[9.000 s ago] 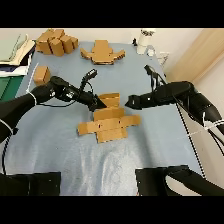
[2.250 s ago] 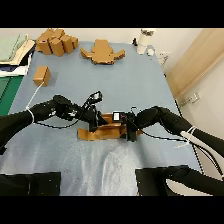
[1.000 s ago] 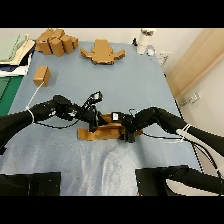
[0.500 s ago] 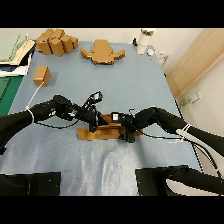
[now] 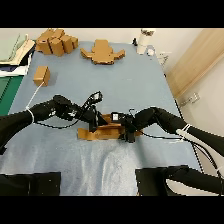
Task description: Fold the box.
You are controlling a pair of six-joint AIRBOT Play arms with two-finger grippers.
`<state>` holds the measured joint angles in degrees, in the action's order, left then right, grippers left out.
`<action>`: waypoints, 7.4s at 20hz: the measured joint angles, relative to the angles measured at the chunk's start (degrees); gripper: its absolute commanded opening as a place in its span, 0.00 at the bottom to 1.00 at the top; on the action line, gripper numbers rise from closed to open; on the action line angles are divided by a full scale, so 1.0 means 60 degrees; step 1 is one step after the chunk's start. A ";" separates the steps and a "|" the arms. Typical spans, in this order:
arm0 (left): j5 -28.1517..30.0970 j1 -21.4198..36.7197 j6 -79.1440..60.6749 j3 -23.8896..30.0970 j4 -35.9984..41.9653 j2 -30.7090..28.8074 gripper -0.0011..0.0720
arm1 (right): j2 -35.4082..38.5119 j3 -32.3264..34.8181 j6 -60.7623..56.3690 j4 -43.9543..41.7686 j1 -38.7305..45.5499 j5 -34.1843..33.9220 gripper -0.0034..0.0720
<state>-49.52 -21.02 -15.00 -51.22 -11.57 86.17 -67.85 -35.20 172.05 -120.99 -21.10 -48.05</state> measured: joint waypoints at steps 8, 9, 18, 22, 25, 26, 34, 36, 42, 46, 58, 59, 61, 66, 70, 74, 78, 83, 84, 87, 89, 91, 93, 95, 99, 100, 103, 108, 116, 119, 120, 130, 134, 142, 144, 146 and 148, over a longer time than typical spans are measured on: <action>0.0000 -0.0004 0.0004 0.0000 0.0000 0.0000 0.03 | 0.0000 0.0000 0.0000 -0.0007 0.0000 0.0000 0.71; 0.0004 -0.0011 0.0033 0.0000 0.0000 0.0000 0.03 | 0.0000 0.0000 0.0000 -0.0007 0.0000 -0.0004 0.71; 0.0080 0.0244 0.1865 0.0007 -0.0186 -0.0175 0.75 | 0.0000 0.0000 0.0011 -0.0011 0.0000 -0.0007 0.71; -0.0419 0.0707 0.3599 0.0007 -0.1129 -0.0918 0.60 | 0.0000 0.0000 0.0007 -0.0011 0.0000 -0.0007 0.71; -0.1388 0.0860 0.5541 0.0007 -0.1898 -0.1512 0.03 | 0.0000 0.0000 0.0007 -0.0011 0.0000 -0.0007 0.71; -0.1759 0.0860 0.6313 0.0007 -0.2124 -0.1632 0.03 | 0.0000 0.0000 0.0004 -0.0011 0.0000 -0.0007 0.71; -0.1603 0.0066 1.0557 -0.0178 -0.2586 -0.1723 0.03 | 0.0000 0.0004 -0.0004 -0.0015 0.0000 -0.0011 0.71; -0.1158 -0.0022 1.0976 -0.0277 -0.2441 -0.1574 0.03 | 0.0000 0.0000 -0.0004 -0.0015 0.0000 -0.0015 0.71; 0.0466 -0.0102 1.1384 -0.0430 -0.1891 -0.0922 0.03 | 0.0000 0.0000 -0.0004 -0.0015 0.0000 -0.0025 0.71; 0.1067 -0.0113 1.1653 -0.0474 -0.2248 -0.0342 0.03 | 0.0000 0.0000 -0.0004 -0.0015 0.0000 -0.0033 0.71; 0.0171 0.0390 1.1533 -0.1362 -0.2652 -0.0044 0.02 | 0.0000 0.0000 0.0004 -0.0011 0.0000 -0.0073 0.71; -0.0124 0.0495 1.1198 -0.1384 -0.2670 -0.0284 0.02 | 0.0000 0.0000 0.0004 -0.0011 0.0000 -0.0076 0.71; -0.0692 0.0667 1.0466 -0.1399 -0.2820 -0.0838 0.02 | 0.0000 0.0000 0.0004 -0.0011 0.0000 -0.0080 0.71; -0.1570 0.0852 0.9005 -0.1013 -0.4146 -0.2368 0.02 | 0.0000 0.0000 0.0000 -0.0011 0.0000 -0.0080 0.71; -0.1698 0.0892 0.6889 -0.0248 -0.4539 -0.3060 0.02 | 0.0000 0.0000 0.0000 -0.0007 0.0000 -0.0084 0.71; -0.1166 0.1049 0.3209 0.1096 -0.3362 -0.3253 0.77 | 0.0000 0.0000 0.0000 0.0004 0.0000 -0.0084 0.71; -0.0240 0.1045 0.0481 0.2131 -0.2080 -0.3264 0.96 | 0.0000 0.0000 -0.0004 0.0022 0.0000 -0.0084 0.71; 0.0572 0.0758 -0.0550 0.2506 -0.1639 -0.3020 0.96 | 0.0000 0.0000 -0.0004 0.0022 0.0000 -0.0087 0.71; 0.0663 0.0707 -0.0641 0.2528 -0.1676 -0.2929 0.96 | 0.0000 0.0000 -0.0004 0.0025 0.0000 -0.0087 0.71; 0.0871 0.0579 -0.0772 0.2572 -0.1738 -0.2656 0.85 | 0.0000 0.0000 -0.0004 0.0025 0.0000 -0.0084 0.71; 0.1013 0.0470 -0.0827 0.2579 -0.1708 -0.2524 0.72 | 0.0000 0.0000 0.0000 0.0025 0.0000 -0.0087 0.71; 0.1118 0.0353 -0.0856 0.2546 -0.1687 -0.2393 0.72 | 0.0000 0.0000 -0.0004 0.0025 0.0000 -0.0084 0.71; 0.1158 0.0222 -0.0863 0.2470 -0.1606 -0.2233 0.63 | 0.0000 0.0000 -0.0004 0.0025 0.0000 -0.0084 0.71; 0.1140 0.0095 -0.0856 0.2382 -0.1534 -0.2087 0.30 | 0.0000 0.0000 0.0000 0.0025 0.0000 -0.0084 0.71; 0.1235 -0.0066 -0.0838 0.2302 -0.1519 -0.1963 0.25 | 0.0000 0.0004 0.0000 0.0025 0.0000 -0.0084 0.71; 0.1279 -0.0095 -0.0823 0.2288 -0.1501 -0.1945 0.14 | 0.0000 0.0000 -0.0004 0.0025 0.0000 -0.0084 0.71; 0.1348 -0.0204 -0.0827 0.2273 -0.1446 -0.1931 0.14 | 0.0000 0.0004 -0.0004 0.0025 0.0000 -0.0084 0.71; 0.1526 -0.0382 -0.1151 0.2255 -0.0947 -0.1832 0.14 | 0.0000 0.0000 -0.0004 0.0025 0.0000 -0.0084 0.71; 0.1676 -0.0630 -0.1876 0.2255 -0.0368 -0.1545 0.62 | 0.0000 0.0000 0.0004 0.0036 0.0000 -0.0087 0.71; 0.1698 -0.0652 -0.2047 0.2251 -0.0270 -0.1519 0.76 | 0.0000 0.0004 0.0004 0.0040 0.0000 -0.0087 0.71; 0.1705 -0.0659 -0.2069 0.2255 -0.0233 -0.1515 0.76 | 0.0000 0.0000 0.0004 0.0040 0.0000 -0.0087 0.71; 0.1617 -0.0586 -0.2084 0.2255 -0.0262 -0.1519 0.15 | 0.0000 0.0000 -0.0007 0.0033 0.0000 -0.0087 0.71; 0.1446 -0.0270 -0.1235 0.2255 -0.1038 -0.1770 0.15 | 0.0000 0.0004 -0.0011 0.0029 0.0000 -0.0084 0.71; 0.0838 0.1133 0.3829 0.2259 -0.3100 -0.3333 0.03 | 0.0000 0.0004 -0.0007 0.0025 0.0004 -0.0084 0.71; 0.0725 0.1443 0.6459 0.2266 -0.4186 -0.3854 0.03 | 0.0000 0.0004 -0.0007 0.0029 0.0000 -0.0084 0.71; 0.0601 0.1789 0.9060 0.2328 -0.5337 -0.4200 0.03 | 0.0000 0.0004 -0.0007 0.0025 0.0004 -0.0084 0.71; 0.0266 0.2051 1.0910 0.2455 -0.6069 -0.4266 0.03 | 0.0000 0.0004 -0.0007 0.0025 0.0000 -0.0084 0.71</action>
<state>-47.92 -8.71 50.46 -36.49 -47.99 60.58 -67.85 -35.18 172.00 -120.84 -21.10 -48.56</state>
